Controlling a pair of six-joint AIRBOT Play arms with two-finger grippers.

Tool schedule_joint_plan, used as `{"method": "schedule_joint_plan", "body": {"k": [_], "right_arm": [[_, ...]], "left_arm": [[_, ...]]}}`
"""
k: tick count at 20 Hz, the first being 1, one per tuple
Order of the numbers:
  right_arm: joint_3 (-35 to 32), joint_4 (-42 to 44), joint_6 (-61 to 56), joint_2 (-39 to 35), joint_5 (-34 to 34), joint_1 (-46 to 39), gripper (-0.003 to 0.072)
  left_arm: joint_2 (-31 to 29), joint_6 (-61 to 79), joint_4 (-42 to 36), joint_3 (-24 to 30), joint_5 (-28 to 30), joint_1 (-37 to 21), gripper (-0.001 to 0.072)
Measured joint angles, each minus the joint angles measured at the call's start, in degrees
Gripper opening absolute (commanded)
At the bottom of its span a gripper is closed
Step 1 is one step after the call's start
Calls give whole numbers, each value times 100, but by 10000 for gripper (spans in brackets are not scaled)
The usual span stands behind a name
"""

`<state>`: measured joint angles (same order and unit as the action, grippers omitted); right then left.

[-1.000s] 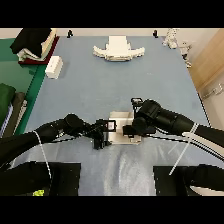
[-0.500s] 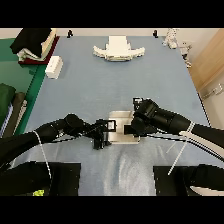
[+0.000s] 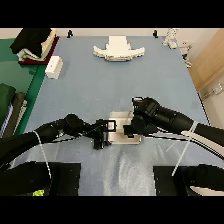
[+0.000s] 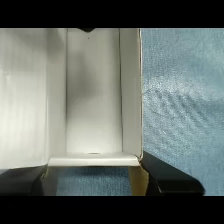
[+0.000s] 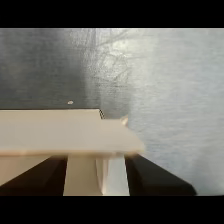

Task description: Fold the box.

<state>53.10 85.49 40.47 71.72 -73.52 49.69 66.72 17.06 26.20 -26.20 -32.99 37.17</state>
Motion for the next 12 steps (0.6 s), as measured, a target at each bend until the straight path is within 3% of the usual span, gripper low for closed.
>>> {"method": "schedule_joint_plan", "body": {"k": [3, 5, 8, 12], "right_arm": [[179, -127, 57, -374, -282, -55, 513], [262, -273, 122, -717, -428, -243, 219], [291, -356, 431, -1073, -584, -990, 33], [236, 221, 1563, -857, -380, -2455, 3]], "left_arm": [[0, -2, -2, 0, 0, 0, 460], [0, -4, -2, 0, 0, 0, 461], [0, -4, -4, 0, 0, 0, 461], [0, -4, -4, 0, 0, 0, 460]]}}
